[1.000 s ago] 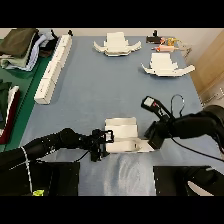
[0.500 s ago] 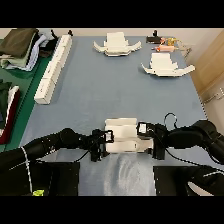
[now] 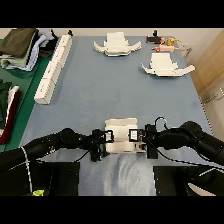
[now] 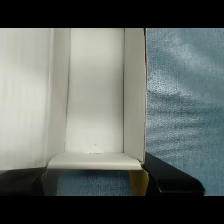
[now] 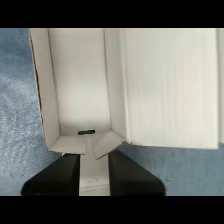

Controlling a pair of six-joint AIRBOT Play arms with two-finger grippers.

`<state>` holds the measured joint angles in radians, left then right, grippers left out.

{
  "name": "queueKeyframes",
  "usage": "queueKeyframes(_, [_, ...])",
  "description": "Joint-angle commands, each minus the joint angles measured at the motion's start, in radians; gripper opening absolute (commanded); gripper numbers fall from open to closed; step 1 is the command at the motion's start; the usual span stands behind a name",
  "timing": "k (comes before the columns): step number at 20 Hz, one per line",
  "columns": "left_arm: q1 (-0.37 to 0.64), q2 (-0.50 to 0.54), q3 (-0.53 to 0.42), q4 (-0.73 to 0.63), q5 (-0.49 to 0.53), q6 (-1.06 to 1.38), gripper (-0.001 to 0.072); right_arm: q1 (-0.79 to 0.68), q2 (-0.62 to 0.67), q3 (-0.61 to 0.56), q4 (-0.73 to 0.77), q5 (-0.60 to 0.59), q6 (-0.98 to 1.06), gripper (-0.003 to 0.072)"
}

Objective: Fold the box.

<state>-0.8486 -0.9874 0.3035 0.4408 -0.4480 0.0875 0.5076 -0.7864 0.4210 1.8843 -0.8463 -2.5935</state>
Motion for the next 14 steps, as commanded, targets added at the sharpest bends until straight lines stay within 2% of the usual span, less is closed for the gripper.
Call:
queueKeyframes(1, [0.000,0.000,0.001,0.000,0.000,0.000,0.0442,0.008,-0.005,0.000,0.019,0.026,-0.008,0.0140])
queueKeyframes(2, [0.000,0.000,0.001,0.000,0.000,0.000,0.0442,0.008,-0.005,0.000,0.036,0.026,-0.008,0.0118])
queueKeyframes(9, [0.000,0.000,0.001,0.000,0.000,0.000,0.0442,0.008,-0.005,0.000,0.100,0.019,-0.008,0.0119])
queueKeyframes(10, [0.000,0.000,0.001,0.000,0.000,0.000,0.0442,0.008,-0.005,-0.001,0.119,0.021,-0.008,0.0157])
queueKeyframes(11, [0.000,0.000,0.001,0.000,0.000,0.000,0.0442,0.008,-0.006,-0.001,0.145,0.024,-0.008,0.0386])
queueKeyframes(12, [0.000,0.000,0.001,0.000,0.000,0.000,0.0442,0.008,-0.006,-0.001,0.164,0.029,-0.009,0.0521])
queueKeyframes(14, [0.000,0.000,0.001,0.000,0.000,0.000,0.0442,0.008,-0.006,-0.001,0.165,0.041,-0.009,0.0524])
